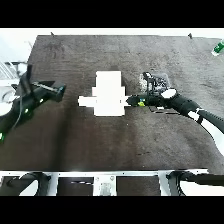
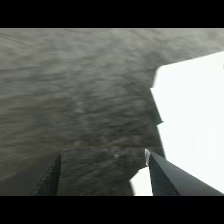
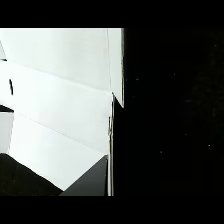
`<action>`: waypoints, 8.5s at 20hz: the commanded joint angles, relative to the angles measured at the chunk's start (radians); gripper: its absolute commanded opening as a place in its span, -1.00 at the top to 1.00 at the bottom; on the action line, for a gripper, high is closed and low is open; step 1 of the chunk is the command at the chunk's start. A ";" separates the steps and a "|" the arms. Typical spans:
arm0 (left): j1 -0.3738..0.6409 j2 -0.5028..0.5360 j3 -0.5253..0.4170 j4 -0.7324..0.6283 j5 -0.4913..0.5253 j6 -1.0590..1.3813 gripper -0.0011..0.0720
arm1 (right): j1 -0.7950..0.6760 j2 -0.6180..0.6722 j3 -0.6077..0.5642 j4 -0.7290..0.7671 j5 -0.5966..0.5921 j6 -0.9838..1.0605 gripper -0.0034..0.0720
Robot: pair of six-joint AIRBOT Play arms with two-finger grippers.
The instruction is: Fold the box and place the chain.
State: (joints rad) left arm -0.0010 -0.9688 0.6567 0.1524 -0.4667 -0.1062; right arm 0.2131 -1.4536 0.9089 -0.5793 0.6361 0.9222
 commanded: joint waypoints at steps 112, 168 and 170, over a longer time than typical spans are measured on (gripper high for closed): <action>-0.128 -0.982 0.689 0.158 -0.704 0.702 0.92 | -0.161 0.091 0.000 -0.006 -0.008 -0.074 0.13; -0.128 -0.982 0.689 0.154 -0.697 0.700 0.91 | 0.231 0.106 -0.060 -0.301 -0.146 -0.870 -0.56; -0.128 -0.982 0.689 0.154 -0.696 0.699 0.91 | 0.213 0.105 -0.058 -0.284 -0.146 -0.870 -0.56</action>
State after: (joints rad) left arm -0.1291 -1.9503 1.3445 0.3069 -1.1629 0.5938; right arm 0.4397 -1.3540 0.8459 -0.8768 0.4915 0.0490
